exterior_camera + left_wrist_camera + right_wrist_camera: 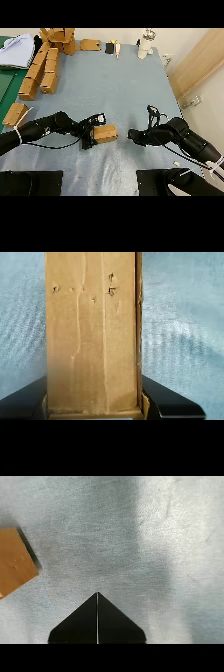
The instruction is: Fold the box.
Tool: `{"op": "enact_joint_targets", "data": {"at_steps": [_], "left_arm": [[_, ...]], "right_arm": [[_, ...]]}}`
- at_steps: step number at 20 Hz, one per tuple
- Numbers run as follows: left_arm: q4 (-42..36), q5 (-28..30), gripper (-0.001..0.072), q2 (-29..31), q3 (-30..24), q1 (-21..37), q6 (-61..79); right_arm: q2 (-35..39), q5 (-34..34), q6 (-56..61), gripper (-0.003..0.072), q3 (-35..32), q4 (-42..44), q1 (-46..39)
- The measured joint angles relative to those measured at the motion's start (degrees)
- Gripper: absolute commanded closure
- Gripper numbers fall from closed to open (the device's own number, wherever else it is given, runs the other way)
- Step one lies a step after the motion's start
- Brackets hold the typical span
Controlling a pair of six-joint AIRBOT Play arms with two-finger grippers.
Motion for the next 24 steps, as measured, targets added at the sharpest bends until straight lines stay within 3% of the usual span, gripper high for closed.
{"op": "enact_joint_targets", "data": {"at_steps": [6, 14, 19, 24], "left_arm": [[7.43, 2.73, 0.0279, 0.17, 1.46, 5.95, -11.61], [25.83, 2.6, 0.0279, 0.17, 5.03, 30.27, -36.06], [31.17, -0.79, 0.0278, 0.17, 7.74, 44.63, -41.97], [32.41, 0.92, 0.0278, 0.17, 8.44, 48.76, -42.99]], "right_arm": [[0.0, 0.0, -0.26, 0.0683, 0.0, 0.0, 0.0], [-0.02, 0.02, -0.66, 0.0683, 0.0, 0.02, 0.0], [-0.02, 0.02, -0.7, 0.0683, 0.0, 0.02, 0.0], [-0.02, 0.11, -0.72, 0.0683, 0.0, 0.17, 0.0]]}}
